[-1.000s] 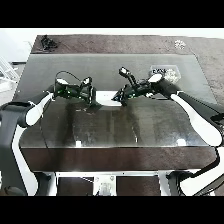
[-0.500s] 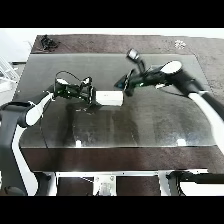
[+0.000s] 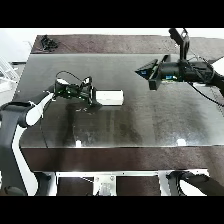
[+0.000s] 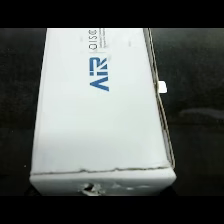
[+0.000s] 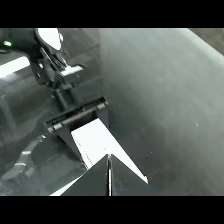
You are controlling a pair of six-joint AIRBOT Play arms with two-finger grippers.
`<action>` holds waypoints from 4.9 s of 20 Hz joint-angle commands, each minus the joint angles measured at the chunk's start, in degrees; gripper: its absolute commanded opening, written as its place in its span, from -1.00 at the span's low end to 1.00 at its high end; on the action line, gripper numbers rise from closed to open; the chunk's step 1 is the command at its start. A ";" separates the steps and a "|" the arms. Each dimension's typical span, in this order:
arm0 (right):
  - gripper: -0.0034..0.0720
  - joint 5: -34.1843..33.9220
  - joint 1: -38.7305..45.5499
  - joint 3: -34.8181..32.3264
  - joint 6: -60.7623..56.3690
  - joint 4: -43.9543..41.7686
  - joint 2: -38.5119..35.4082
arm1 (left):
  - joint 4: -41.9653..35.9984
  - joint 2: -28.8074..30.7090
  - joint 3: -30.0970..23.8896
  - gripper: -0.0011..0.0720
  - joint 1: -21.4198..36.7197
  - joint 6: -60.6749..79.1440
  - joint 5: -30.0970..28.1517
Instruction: Fold the box and place the chain.
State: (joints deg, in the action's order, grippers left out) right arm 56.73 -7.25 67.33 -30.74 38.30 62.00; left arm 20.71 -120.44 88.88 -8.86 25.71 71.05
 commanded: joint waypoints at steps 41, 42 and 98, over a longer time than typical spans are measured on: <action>-0.89 -7.26 0.79 -8.33 -4.22 -1.22 -1.62 | 7.02 7.72 2.12 -0.92 37.33 -33.59 -36.48; -0.89 -7.43 0.79 -8.33 -4.22 -1.22 -1.62 | 6.99 7.67 2.12 -0.92 37.33 -33.14 -36.50; -0.89 -45.27 0.90 -63.28 -23.23 17.88 -50.64 | -39.21 78.55 -77.44 -0.92 16.26 10.21 -44.85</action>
State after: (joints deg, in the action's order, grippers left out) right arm 11.53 -6.39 4.32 -53.95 56.16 11.53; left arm -18.33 -41.93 11.66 7.42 35.86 26.17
